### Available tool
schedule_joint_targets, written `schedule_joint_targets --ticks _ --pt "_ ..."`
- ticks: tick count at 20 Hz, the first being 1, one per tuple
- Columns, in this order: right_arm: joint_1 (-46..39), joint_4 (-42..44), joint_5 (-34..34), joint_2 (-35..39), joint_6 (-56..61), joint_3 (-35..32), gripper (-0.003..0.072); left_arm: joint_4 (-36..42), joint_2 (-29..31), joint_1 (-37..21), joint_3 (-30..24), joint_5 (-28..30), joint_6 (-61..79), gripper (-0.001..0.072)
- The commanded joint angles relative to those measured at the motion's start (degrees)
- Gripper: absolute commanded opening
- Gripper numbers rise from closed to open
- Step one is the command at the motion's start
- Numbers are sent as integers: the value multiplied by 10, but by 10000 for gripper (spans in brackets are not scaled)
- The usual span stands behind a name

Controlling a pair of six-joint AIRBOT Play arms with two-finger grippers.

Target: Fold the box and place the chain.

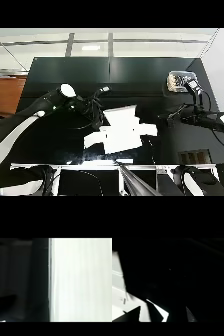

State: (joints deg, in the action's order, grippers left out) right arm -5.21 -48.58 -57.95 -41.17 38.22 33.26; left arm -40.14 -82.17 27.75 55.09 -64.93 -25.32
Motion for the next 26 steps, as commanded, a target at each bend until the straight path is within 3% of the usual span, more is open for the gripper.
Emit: schedule_joint_targets --ticks 1,6,16,26 --pt "2 -36 -8 -2 -75 23 644 -84 52 65 -14 111 103 23" --pt "38 -35 -3 -6 -154 -14 643 -97 11 84 -16 177 112 24" --pt "162 -36 70 -16 -260 -105 643 -160 -10 84 -16 178 112 26" --pt "296 -35 81 -97 -296 -107 643 -160 -14 83 -16 178 112 26"
